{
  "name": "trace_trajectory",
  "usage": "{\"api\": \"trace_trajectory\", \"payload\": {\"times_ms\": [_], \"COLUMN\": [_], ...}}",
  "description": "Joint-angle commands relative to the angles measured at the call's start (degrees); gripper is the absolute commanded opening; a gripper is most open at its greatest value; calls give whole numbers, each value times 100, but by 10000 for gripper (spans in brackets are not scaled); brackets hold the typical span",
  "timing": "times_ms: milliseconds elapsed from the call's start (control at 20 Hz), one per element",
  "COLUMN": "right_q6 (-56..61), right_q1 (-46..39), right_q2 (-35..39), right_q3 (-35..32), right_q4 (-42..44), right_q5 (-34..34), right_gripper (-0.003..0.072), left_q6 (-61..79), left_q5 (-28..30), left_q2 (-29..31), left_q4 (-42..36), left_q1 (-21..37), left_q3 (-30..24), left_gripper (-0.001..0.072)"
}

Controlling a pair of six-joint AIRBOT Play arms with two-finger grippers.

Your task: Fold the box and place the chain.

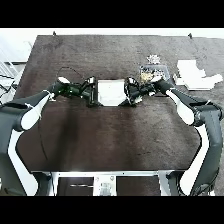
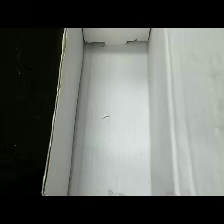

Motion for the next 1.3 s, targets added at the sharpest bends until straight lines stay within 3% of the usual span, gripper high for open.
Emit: {"api": "trace_trajectory", "payload": {"times_ms": [0,1250], "right_q6": [-7,-7], "right_q1": [7,7], "right_q2": [0,0], "right_q3": [7,7], "right_q4": [-4,-4], "right_q5": [13,13], "right_gripper": [576,576], "left_q6": [13,181], "left_q5": [-50,44], "left_q2": [-98,-203], "left_q4": [-59,-90], "left_q1": [-24,-31], "left_q3": [92,90], "left_gripper": [703,646]}}
